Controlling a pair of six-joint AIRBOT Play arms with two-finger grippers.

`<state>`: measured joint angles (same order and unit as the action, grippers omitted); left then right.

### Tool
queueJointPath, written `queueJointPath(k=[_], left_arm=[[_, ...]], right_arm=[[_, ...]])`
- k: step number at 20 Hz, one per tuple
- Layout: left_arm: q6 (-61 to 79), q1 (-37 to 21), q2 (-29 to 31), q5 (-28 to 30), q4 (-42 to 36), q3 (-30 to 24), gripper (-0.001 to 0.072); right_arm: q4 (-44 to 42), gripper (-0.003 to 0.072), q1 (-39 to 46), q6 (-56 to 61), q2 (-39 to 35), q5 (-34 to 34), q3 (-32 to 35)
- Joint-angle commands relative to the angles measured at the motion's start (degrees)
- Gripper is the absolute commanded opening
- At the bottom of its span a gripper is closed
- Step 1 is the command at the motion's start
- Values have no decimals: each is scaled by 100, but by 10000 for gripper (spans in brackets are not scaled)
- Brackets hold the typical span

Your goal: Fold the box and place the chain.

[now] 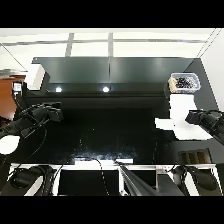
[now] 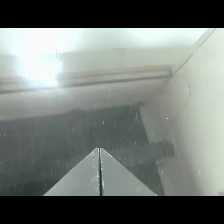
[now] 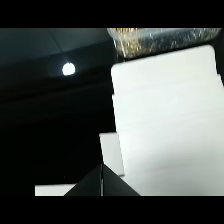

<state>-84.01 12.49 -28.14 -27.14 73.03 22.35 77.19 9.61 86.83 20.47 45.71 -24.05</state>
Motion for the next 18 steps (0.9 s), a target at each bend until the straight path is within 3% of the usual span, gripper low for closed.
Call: queueJointPath(k=[1,2,3,4,6,8,10,13,16,18], left_arm=[[-2,7,-7,361,-48,-2,35],[2,20,-26,472,-157,-2,195],[2,52,-83,573,-170,-2,567],[-2,101,-179,605,-170,2,711],[-2,232,-358,452,-192,2,711],[-2,391,-472,350,-221,2,710],[0,490,-511,337,-205,2,710],[0,490,-516,372,-190,2,710],[0,490,-518,483,-101,2,710],[0,490,-518,575,-105,2,710]], right_arm=[[-142,184,2,-2,13,-699,4],[-81,613,2,-2,59,-920,4],[-48,705,4,4,140,-1086,4],[-31,705,4,2,243,-1154,4],[369,704,153,643,660,-1025,-33],[1327,703,861,1834,1405,-470,-356],[1355,704,1961,1528,2321,-103,-1064],[968,704,3580,555,3766,603,-2302],[-479,704,4992,-1040,4784,1335,-3025],[-1646,704,5807,-2153,5324,1460,-3182]])
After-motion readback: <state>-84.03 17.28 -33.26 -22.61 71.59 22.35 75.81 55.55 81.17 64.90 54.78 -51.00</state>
